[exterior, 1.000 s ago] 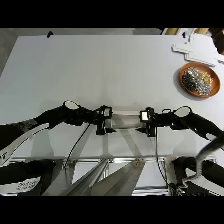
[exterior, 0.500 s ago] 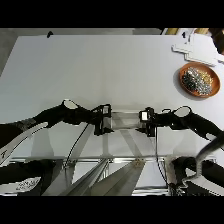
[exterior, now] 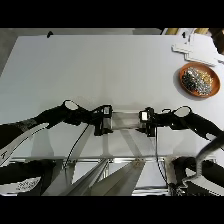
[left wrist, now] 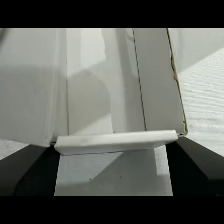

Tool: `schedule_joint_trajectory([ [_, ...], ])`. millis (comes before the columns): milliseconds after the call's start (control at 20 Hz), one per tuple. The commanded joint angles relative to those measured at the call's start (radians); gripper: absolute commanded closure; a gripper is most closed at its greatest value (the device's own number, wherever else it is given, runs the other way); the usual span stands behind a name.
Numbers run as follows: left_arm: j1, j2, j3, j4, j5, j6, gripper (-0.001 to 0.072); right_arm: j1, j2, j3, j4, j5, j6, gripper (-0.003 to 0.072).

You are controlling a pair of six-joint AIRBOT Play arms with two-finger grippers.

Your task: Fold the box and place the chain.

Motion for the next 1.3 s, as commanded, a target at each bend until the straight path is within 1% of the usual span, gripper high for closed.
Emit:
schedule_joint_trajectory([
  [0,-0.006,0.001,0.0,0.004,0.013,-0.01,0.0015,0.0,0.001,0.0,0.001,0.0,0.001,0.0364],
  [200,-0.007,0.001,0.0,-0.007,0.02,-0.01,0.0018,0.0,0.001,0.0,0.001,0.0,0.001,0.0364],
  [400,-0.026,0.002,0.0,-0.026,0.064,-0.024,0.0038,0.0,0.001,0.0,0.001,0.0,0.001,0.0364],
  [600,-0.03,0.003,0.0,-0.023,0.057,-0.019,0.004,0.0,0.001,0.0,0.001,0.0,0.001,0.0364],
  [650,-0.03,0.003,0.0,-0.022,0.053,-0.016,0.0078,0.0,0.001,0.0,0.001,0.0,0.0,0.0364],
  [700,-0.03,0.003,0.0,-0.015,0.044,-0.01,0.0135,0.0,0.001,0.0,0.001,0.0,0.001,0.0364],
  [750,-0.03,0.003,0.0,-0.01,0.035,-0.004,0.0215,0.0,0.001,0.0,0.001,0.0,0.001,0.0364],
  [800,-0.03,0.003,0.0,-0.006,0.031,-0.001,0.0308,0.0,0.001,0.0,0.001,0.0,0.001,0.0364],
  [900,-0.03,0.003,0.0,0.003,0.018,0.006,0.0569,0.0,0.001,0.0,0.001,0.0,0.001,0.0364],
  [950,-0.03,0.003,0.0,0.008,0.012,0.01,0.0608,0.0,0.001,0.0,0.001,0.0,0.001,0.0364],
  [1000,-0.03,0.003,0.0,0.007,0.012,0.01,0.0632,0.0,0.001,0.0,0.001,0.0,0.001,0.0364],
  [1250,-0.028,0.003,0.0,0.008,0.014,-0.01,0.062,0.0,0.001,0.0,0.001,0.0,0.001,0.0364],
])
